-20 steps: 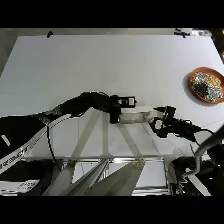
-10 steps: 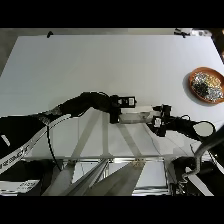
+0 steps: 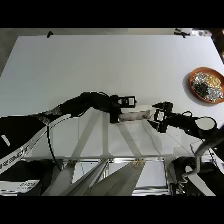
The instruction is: Fold the box and place the chain.
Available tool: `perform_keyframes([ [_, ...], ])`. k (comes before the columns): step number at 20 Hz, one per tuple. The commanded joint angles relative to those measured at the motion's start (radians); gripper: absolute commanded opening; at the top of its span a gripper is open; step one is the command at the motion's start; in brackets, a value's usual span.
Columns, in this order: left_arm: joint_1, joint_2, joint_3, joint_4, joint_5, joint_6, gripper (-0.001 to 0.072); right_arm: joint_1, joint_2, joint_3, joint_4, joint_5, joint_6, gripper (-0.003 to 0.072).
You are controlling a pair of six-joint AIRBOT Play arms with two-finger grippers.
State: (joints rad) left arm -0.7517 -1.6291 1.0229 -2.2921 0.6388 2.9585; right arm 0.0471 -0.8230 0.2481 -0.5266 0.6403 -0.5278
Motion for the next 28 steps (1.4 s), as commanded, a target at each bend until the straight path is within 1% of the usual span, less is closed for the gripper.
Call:
perform_keyframes([
  [1,0.0,-0.001,0.0,0.0,0.0,0.0,0.0012,-0.006,-0.042,0.021,0.031,0.015,-0.034,0.0672],
  [3,0.0,-0.001,0.0,0.0,0.0,0.0,0.0012,-0.006,-0.084,0.051,0.037,0.045,-0.058,0.0672],
  [6,0.0,-0.001,0.0,0.0,0.0,0.0,0.0012,-0.006,-0.154,0.084,0.038,0.055,-0.058,0.0672],
  [13,0.0,-0.001,0.0,0.0,0.001,0.0,0.0012,-0.006,-0.251,0.09,0.031,0.083,-0.085,0.0672],
  [15,0.0,-0.001,0.0,0.0,0.001,0.0,0.0012,-0.005,-0.261,0.09,0.031,0.097,-0.085,0.0672],
  [23,0.0,-0.001,0.0,0.0,0.0,0.0,0.0012,-0.002,-0.261,0.09,0.031,0.224,-0.071,0.0672],
  [28,0.0,-0.001,0.0,0.0,0.0,0.0,0.0012,-0.003,-0.28,0.09,0.028,0.209,-0.072,0.0672],
])
